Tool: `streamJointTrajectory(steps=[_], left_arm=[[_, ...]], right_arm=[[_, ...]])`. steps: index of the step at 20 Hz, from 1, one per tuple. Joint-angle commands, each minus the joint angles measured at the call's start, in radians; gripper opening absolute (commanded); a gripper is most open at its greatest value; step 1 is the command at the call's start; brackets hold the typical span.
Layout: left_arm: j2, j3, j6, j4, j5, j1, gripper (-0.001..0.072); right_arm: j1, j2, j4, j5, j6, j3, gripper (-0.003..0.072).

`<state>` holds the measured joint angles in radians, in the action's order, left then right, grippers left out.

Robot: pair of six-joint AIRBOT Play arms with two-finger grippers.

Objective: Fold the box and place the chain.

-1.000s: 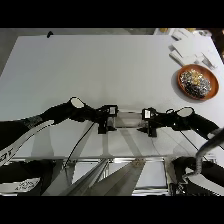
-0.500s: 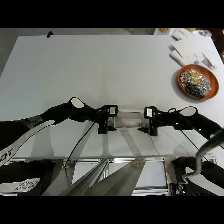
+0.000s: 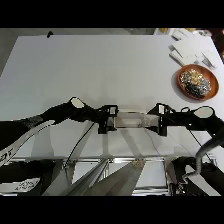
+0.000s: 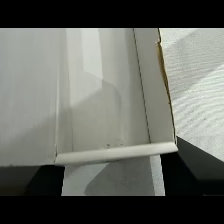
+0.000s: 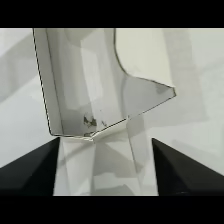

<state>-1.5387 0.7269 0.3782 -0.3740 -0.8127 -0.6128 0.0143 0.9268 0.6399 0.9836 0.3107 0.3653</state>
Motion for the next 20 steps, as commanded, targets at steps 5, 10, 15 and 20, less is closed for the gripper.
streamJointTrajectory(steps=[5, 10, 15, 20], left_arm=[[0.000, 0.000, -0.001, 0.000, 0.000, 0.000, 0.0393], [0.000, 0.000, -0.001, 0.000, 0.000, 0.000, 0.0393], [0.000, 0.000, -0.001, 0.000, -0.003, 0.000, 0.0393], [0.000, 0.000, -0.001, 0.000, -0.007, 0.000, 0.0393]], right_arm=[[0.006, -0.162, -0.087, 0.113, -0.053, 0.000, 0.0015], [-0.159, -0.160, -0.288, -0.177, -0.198, 0.000, 0.0015], [-0.231, -0.070, -0.360, -0.525, -0.245, 0.000, 0.0015], [-0.231, 0.103, -0.324, -0.467, -0.277, 0.000, 0.0015]])
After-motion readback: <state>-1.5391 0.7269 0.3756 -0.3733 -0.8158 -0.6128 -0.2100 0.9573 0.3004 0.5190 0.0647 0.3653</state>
